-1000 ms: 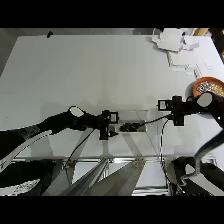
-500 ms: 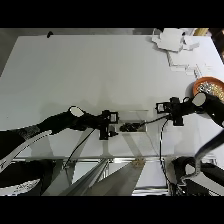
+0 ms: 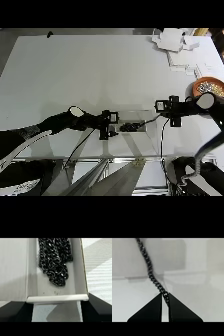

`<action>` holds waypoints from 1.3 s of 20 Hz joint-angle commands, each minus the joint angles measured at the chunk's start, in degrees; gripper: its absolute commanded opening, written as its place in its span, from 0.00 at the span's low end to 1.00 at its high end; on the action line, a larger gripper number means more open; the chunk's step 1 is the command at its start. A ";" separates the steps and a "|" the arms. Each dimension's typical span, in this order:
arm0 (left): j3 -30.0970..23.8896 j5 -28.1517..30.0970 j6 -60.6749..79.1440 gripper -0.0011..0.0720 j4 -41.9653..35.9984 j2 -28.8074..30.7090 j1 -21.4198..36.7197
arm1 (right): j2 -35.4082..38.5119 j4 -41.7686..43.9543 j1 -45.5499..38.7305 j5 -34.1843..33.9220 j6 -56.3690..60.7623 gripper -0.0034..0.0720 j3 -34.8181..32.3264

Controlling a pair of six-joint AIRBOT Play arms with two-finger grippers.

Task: Fold the box and place the chain.

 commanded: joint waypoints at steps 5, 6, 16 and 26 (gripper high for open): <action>-0.02 0.02 0.02 0.39 0.02 0.04 0.02 | 12.41 15.45 21.09 2.54 2.89 0.08 0.04; -0.02 -0.02 0.02 0.39 0.02 0.04 0.02 | 12.04 17.86 23.39 -0.31 2.89 0.08 0.02; -0.02 -0.20 0.02 0.39 0.02 0.04 0.02 | -1.73 23.50 33.07 -15.32 2.84 0.30 -0.85; -0.02 -0.17 0.02 0.39 0.02 0.04 0.02 | 8.04 -6.05 10.84 7.87 7.93 0.43 2.08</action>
